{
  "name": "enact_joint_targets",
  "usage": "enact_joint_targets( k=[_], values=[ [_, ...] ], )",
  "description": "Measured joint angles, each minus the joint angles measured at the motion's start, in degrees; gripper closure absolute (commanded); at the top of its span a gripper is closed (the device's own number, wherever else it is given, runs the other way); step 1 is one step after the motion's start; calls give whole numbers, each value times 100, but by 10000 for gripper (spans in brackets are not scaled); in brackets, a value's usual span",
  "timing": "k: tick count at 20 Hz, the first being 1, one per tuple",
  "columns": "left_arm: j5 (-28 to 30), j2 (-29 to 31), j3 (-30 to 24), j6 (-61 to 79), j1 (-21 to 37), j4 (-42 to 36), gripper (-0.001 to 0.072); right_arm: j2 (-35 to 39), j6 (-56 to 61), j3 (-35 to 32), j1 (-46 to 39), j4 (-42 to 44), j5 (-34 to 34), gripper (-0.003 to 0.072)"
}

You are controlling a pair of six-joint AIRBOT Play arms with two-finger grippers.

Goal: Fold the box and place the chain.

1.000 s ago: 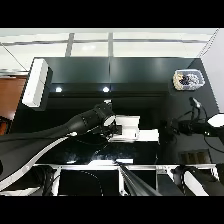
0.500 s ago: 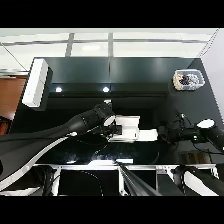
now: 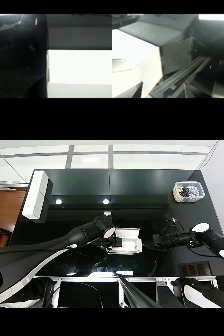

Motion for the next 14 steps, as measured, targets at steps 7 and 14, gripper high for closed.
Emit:
enact_joint_targets(
  k=[7,14],
  values=[
    [-9,0,0,-2,0,0,685,-4,-39,192,50,317,382,81],
    [-13,0,0,-2,0,0,685,-4,-39,236,267,476,404,82]
  ],
)
